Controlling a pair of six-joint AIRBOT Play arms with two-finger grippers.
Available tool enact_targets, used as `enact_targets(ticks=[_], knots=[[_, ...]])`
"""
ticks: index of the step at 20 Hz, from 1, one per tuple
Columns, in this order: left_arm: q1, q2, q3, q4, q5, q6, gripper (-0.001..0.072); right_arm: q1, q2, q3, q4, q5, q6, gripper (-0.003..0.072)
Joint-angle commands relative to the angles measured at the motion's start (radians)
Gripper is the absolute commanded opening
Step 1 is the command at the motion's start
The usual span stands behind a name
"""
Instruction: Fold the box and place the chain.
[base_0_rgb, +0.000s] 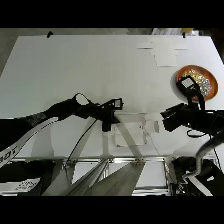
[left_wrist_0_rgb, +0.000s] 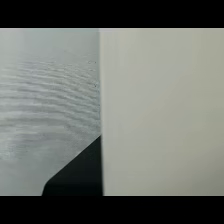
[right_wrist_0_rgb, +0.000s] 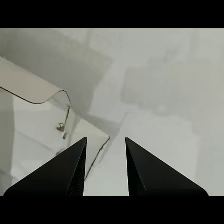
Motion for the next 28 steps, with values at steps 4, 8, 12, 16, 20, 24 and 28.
enact_targets(ticks=[4,8,12,16,20,24,28], knots=[[0.000,-0.024,-0.001,-0.003,0.001,0.002,0.0006,0.001,-0.001,-0.001,0.000,-0.014,-0.011,0.0277],[0.000,-0.024,-0.001,-0.003,0.001,0.002,0.0007,0.001,-0.001,-0.001,0.000,-0.014,-0.012,0.0277],[0.000,-0.024,-0.001,-0.003,0.001,0.002,0.0008,0.000,-0.001,-0.001,0.000,-0.013,-0.035,0.0277],[0.000,-0.024,0.000,-0.002,0.000,0.005,0.0002,0.001,-0.001,-0.001,0.000,-0.013,-0.035,0.0277],[-0.010,-0.024,0.000,0.006,0.000,0.006,0.0001,0.001,-0.001,-0.001,0.000,-0.013,-0.035,0.0277],[-0.011,-0.024,0.012,0.006,0.002,0.005,0.0000,0.001,-0.001,-0.001,0.000,-0.013,-0.035,0.0277],[-0.011,-0.024,0.068,0.047,0.003,-0.006,-0.0001,0.001,-0.001,-0.001,0.001,-0.013,-0.054,0.0277]])
